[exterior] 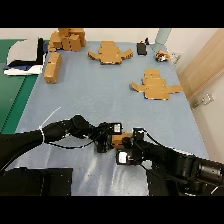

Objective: Fold the box.

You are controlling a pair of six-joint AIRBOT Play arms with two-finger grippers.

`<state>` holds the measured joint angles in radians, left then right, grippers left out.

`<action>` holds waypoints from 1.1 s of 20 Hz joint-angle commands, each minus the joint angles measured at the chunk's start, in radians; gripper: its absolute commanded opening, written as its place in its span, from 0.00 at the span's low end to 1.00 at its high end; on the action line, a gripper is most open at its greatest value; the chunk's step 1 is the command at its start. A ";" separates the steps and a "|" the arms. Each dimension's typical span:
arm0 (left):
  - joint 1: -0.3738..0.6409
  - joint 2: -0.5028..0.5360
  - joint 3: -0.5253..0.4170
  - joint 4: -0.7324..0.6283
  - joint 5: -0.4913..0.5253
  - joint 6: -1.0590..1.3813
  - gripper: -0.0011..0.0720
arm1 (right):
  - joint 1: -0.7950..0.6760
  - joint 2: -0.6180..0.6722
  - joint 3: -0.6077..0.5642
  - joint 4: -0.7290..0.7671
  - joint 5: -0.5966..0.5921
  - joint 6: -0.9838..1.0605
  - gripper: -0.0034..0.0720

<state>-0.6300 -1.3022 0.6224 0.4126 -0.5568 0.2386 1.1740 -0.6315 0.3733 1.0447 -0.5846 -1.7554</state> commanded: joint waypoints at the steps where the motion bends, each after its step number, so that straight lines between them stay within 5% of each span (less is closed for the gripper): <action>1: 0.000 -0.001 0.000 0.000 0.000 -0.001 0.65 | -0.001 -0.009 0.001 -0.013 0.000 0.000 0.25; 22: 0.000 -0.001 0.000 0.000 0.000 -0.001 0.65 | 0.000 -0.064 0.003 0.151 0.000 0.000 0.27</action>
<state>-0.6300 -1.3022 0.6224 0.4122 -0.5568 0.2386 1.1736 -0.6907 0.3733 1.1835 -0.5827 -1.7554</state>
